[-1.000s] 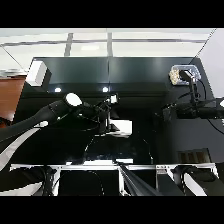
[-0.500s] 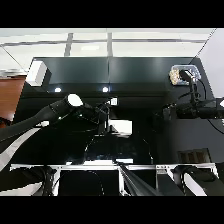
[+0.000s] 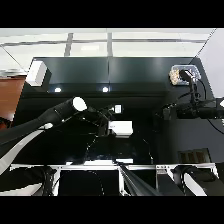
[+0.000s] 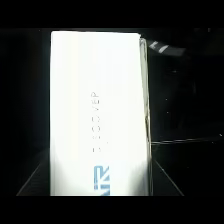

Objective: Fold the box and place the chain.

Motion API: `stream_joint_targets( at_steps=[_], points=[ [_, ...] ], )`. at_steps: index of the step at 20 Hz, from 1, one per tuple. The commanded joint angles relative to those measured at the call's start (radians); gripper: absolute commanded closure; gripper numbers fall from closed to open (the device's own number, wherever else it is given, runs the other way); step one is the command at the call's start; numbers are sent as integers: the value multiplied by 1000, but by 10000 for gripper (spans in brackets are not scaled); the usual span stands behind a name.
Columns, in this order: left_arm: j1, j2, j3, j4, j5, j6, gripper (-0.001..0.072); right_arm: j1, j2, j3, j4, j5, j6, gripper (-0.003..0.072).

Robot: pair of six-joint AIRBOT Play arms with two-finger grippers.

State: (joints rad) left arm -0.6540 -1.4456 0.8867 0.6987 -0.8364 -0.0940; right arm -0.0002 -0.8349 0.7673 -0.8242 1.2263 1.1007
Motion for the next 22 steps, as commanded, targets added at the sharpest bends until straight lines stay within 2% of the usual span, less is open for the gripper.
stream_joint_targets(
  at_steps=[1, 2, 3, 4, 7, 9, 12, 15, 16, 18, 20, 22],
  points=[
    [-68, -12, 1, 37, 105, -75, 6, 0, 0, 1, 0, 0, 5, 673],
    [-78, -13, 2, 38, 112, -77, 75, 0, 0, 1, 0, 0, 6, 672],
    [-75, -12, 10, 48, 109, -122, 287, 0, 0, 1, 0, 0, 6, 673],
    [-58, -7, 23, 85, 86, -209, 416, 0, 0, 1, 0, 0, 6, 673],
    [62, 72, 36, 256, 1, -446, 424, 0, 0, 1, 0, 0, 6, 672],
    [205, 163, 36, 416, -72, -620, 424, 0, 0, 1, 0, -1, 6, 673],
    [505, 285, 33, 602, -183, -887, 423, 0, 0, 1, -1, -18, 5, 672],
    [840, 318, 22, 631, -258, -985, 423, 0, 0, 1, 0, -44, 5, 672],
    [947, 313, 15, 622, -236, -996, 423, 0, 0, 1, 0, -53, 6, 672],
    [1098, 294, 14, 575, -131, -990, 423, 0, -1, 1, 0, -74, 5, 672],
    [1162, 266, 19, 546, -9, -949, 423, 0, -1, 1, 0, -101, 5, 672],
    [1165, 213, 49, 546, 63, -889, 423, 0, -1, 1, 0, -122, 5, 672]
  ],
)
